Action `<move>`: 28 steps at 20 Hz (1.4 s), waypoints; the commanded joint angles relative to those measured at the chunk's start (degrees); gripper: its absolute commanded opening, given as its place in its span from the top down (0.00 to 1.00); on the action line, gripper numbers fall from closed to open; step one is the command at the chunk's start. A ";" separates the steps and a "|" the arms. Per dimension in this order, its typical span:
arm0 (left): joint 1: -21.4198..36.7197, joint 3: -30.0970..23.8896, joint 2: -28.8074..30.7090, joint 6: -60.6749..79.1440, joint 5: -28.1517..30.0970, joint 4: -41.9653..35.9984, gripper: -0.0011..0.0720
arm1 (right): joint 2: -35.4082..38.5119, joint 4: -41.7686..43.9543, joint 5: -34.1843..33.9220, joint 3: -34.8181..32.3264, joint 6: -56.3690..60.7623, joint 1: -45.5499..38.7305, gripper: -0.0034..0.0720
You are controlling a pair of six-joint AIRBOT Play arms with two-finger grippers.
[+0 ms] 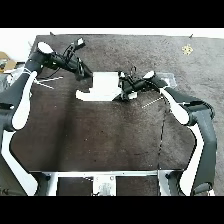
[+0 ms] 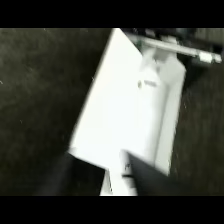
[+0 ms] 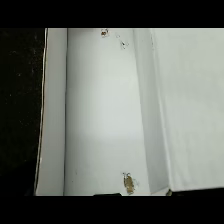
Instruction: Fold the box and place the chain.
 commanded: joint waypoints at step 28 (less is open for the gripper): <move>-4.22 -16.22 0.26 14.01 9.92 7.26 0.52 | -0.02 0.02 0.02 -0.02 0.04 -0.04 0.39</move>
